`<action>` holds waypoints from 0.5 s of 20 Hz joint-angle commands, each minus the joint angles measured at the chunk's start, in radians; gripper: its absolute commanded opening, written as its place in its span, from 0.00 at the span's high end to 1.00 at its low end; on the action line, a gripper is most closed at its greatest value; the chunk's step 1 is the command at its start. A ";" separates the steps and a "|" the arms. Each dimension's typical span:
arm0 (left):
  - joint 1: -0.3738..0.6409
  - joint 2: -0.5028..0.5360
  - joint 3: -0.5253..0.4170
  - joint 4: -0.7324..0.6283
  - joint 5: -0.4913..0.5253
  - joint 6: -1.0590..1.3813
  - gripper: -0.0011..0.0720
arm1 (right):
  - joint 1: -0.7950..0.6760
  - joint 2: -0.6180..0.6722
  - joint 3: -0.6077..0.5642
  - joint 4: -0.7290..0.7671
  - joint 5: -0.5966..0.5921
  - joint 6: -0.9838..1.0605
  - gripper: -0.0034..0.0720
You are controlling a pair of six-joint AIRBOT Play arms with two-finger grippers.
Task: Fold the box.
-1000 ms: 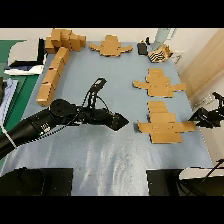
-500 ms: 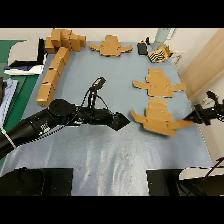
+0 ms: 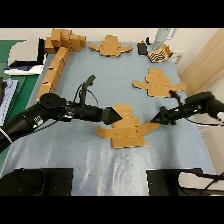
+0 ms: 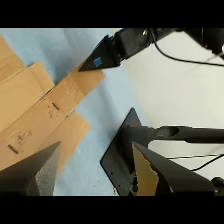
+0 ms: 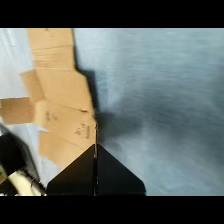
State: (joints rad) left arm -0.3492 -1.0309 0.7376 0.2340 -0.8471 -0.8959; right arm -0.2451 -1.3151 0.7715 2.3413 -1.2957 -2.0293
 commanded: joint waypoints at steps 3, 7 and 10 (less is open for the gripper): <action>0.090 0.000 0.001 -0.001 -0.167 -0.019 0.07 | 0.166 0.080 -0.098 0.019 0.124 0.076 0.55; 0.089 -0.004 0.001 0.003 -0.177 -0.049 0.07 | 0.166 0.080 -0.098 0.019 0.057 0.077 0.55; 0.103 -0.013 0.001 0.015 -0.179 -0.085 0.07 | 0.166 0.080 -0.098 0.019 0.056 0.069 0.63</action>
